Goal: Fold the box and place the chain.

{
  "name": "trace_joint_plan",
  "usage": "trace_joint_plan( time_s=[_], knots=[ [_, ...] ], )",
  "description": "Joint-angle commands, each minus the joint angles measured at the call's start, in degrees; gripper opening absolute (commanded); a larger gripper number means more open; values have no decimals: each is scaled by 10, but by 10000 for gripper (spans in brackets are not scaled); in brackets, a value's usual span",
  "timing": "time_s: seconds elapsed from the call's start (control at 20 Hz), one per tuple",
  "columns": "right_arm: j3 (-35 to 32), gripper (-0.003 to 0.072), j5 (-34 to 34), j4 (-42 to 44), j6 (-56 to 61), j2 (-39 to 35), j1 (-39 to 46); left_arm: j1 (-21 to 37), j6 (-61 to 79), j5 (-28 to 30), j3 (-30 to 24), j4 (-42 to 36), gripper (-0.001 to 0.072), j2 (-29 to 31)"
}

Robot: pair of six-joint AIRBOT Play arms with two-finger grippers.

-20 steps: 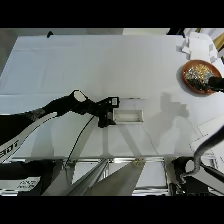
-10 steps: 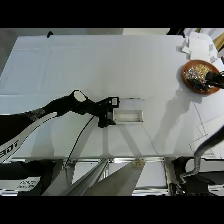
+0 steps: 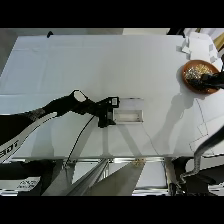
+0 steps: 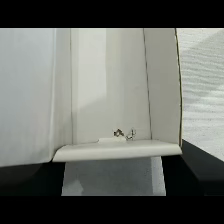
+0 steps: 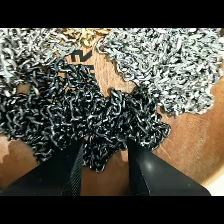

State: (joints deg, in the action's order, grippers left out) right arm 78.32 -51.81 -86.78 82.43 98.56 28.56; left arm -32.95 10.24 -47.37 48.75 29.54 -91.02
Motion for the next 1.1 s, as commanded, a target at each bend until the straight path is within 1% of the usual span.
trace_joint_plan(
  time_s=[0.0, 0.05, 0.15, 0.2, 0.35, 0.5, 0.6, 0.8, 0.9, 1.05],
  knots=[
    [1, 266, 13, 0, -2, 15, 0, 0, 0, 0, 0, 0, 310, 0],
    [1, 241, 16, 1, -2, 16, 0, 0, 0, 0, 0, 0, 310, 0],
    [1, 80, 13, 0, -2, 16, 0, 0, 0, 0, 0, 0, 310, 0],
    [1, 23, 8, 0, -2, 16, 0, 0, 0, 0, 0, 0, 310, 0],
    [1, 13, -5, 0, -5, 12, 0, 0, 0, 0, 0, 0, 310, 0],
    [1, 12, -19, 0, -11, -7, 0, 0, 0, 0, 0, 0, 310, 0],
    [1, 12, -32, 7, -37, -34, 0, 0, 0, 0, 0, 0, 310, 0],
    [1, 12, -72, 31, -65, -112, 0, 0, 0, 0, 0, 0, 310, 0],
    [1, 12, -113, 83, -71, -154, 0, 0, 0, 0, 0, 0, 310, 0],
    [0, 12, -212, 196, -107, -203, 0, 0, 0, 0, 0, 0, 310, 0]
  ],
)
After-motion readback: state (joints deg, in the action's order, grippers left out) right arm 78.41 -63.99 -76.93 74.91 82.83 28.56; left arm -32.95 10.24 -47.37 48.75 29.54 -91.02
